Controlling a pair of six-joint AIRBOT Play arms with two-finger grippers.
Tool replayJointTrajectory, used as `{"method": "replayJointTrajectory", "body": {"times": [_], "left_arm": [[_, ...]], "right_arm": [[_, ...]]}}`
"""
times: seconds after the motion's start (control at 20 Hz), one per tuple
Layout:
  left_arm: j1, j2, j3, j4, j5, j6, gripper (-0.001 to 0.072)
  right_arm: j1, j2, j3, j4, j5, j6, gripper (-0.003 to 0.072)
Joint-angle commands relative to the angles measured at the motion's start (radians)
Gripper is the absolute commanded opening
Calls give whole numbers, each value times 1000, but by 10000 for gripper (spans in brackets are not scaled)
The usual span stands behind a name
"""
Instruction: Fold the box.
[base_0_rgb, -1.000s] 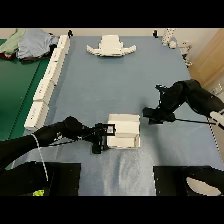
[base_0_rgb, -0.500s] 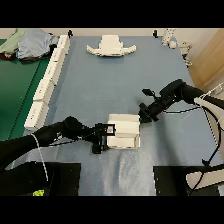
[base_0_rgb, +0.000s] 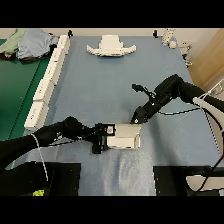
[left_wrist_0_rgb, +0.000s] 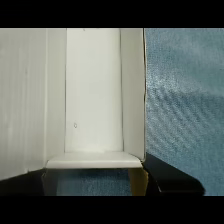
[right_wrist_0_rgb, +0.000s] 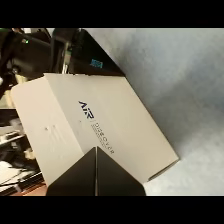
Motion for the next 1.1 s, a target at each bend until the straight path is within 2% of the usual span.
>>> {"method": "replayJointTrajectory", "body": {"times": [0.0, 0.2, 0.55, 0.7, 1.05], "left_arm": [[0, 0, 1, 0, 0, 0, 452], [0, 0, 1, 0, 0, 0, 452], [0, 0, 1, 0, 0, 0, 451], [0, 0, 1, 0, 0, 0, 451], [0, 0, 1, 0, 0, 0, 452]], "right_arm": [[85, 128, -43, -88, 196, -41, 3], [227, 296, -172, -167, 505, -65, 3], [469, 536, -444, -193, 867, -65, 4], [542, 582, -509, -217, 938, -57, 4], [587, 584, -522, -278, 945, -58, 4]]}}
